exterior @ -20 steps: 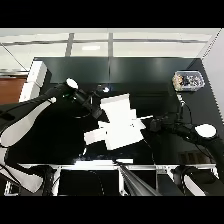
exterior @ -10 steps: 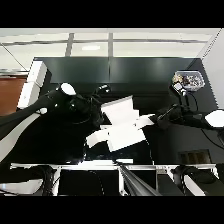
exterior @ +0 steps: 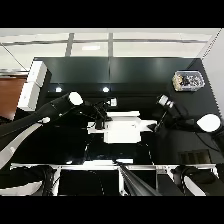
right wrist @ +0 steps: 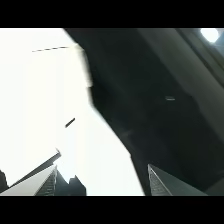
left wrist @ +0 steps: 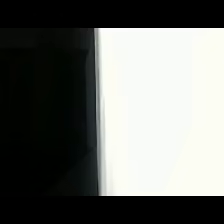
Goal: Fold the box and place the chain.
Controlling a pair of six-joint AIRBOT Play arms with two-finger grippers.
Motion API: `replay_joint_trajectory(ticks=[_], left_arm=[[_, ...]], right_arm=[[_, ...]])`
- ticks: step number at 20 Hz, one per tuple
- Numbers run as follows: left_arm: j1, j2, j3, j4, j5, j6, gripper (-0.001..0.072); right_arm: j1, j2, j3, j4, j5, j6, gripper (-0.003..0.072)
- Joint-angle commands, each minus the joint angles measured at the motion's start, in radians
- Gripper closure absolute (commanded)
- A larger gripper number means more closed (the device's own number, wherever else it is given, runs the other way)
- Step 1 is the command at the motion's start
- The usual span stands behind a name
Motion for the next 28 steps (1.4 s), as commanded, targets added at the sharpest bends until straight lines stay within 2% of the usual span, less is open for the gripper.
replay_joint_trajectory(ticks=[1,6,8,16,21,26,28], left_arm=[[-0.006,-0.015,-0.002,0.017,0.051,0.028,0.0683],[-0.006,-0.029,-0.001,0.016,0.013,0.028,0.0683],[-0.006,-0.03,-0.002,0.017,0.005,0.028,0.0683],[-0.006,-0.035,-0.002,0.012,-0.01,0.028,0.0683],[-0.005,-0.06,-0.002,0.013,-0.01,0.028,0.0683],[-0.005,-0.06,-0.002,0.013,-0.022,0.028,0.0683],[-0.005,-0.06,-0.002,0.013,-0.021,0.028,0.0683]], right_arm=[[0.073,-0.001,-0.066,-0.005,-0.043,-0.145,0.0055],[0.084,-0.005,-0.097,-0.002,-0.038,-0.192,0.0052],[0.084,-0.026,-0.097,0.002,-0.008,-0.192,-0.0023],[0.128,-0.123,-0.097,0.032,0.014,-0.296,-0.0022],[0.207,-0.171,-0.097,0.044,-0.068,-0.307,-0.0021],[0.21,-0.175,-0.097,0.127,-0.079,-0.31,-0.0021],[0.21,-0.175,-0.096,0.204,-0.097,-0.303,-0.002]])
